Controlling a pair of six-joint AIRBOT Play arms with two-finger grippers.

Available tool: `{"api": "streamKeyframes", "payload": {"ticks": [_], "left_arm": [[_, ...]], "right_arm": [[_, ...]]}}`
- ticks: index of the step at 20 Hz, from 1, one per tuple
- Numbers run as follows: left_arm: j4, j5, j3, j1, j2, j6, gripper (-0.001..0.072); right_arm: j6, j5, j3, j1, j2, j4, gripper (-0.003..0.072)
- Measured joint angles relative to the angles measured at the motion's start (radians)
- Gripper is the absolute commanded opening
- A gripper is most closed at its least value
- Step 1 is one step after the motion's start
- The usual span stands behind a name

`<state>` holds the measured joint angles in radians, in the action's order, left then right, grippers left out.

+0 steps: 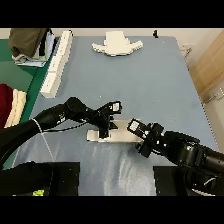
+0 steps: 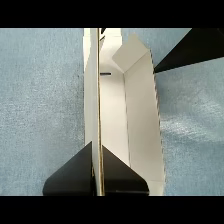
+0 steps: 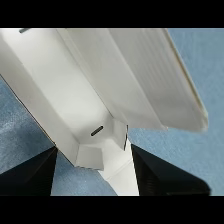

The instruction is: Fold the box.

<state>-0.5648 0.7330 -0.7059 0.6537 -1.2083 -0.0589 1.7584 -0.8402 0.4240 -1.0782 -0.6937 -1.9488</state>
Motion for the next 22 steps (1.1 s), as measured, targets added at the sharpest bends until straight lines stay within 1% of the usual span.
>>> {"api": "streamKeyframes", "payload": {"ticks": [7, 12, 16, 18, 22], "left_arm": [[0.000, 0.000, 0.000, 0.000, 0.000, 0.000, 0.0012], [0.000, 0.000, 0.000, 0.000, 0.000, 0.000, 0.0012], [0.000, 0.000, 0.000, 0.000, 0.000, 0.000, 0.0012], [0.000, 0.000, 0.000, 0.000, 0.000, 0.000, 0.0013], [0.000, 0.000, 0.000, 0.000, 0.000, 0.000, 0.0013]], "right_arm": [[-0.061, -0.014, 0.000, 0.019, 0.011, -0.001, 0.0720], [-0.236, -0.003, 0.000, 0.072, 0.024, 0.050, 0.0720], [-0.386, 0.043, -0.006, 0.117, 0.027, 0.101, 0.0720], [-0.483, 0.090, -0.020, 0.172, 0.027, 0.175, 0.0720], [-0.830, 0.142, -0.033, 0.350, 0.027, 0.473, 0.0720]]}}
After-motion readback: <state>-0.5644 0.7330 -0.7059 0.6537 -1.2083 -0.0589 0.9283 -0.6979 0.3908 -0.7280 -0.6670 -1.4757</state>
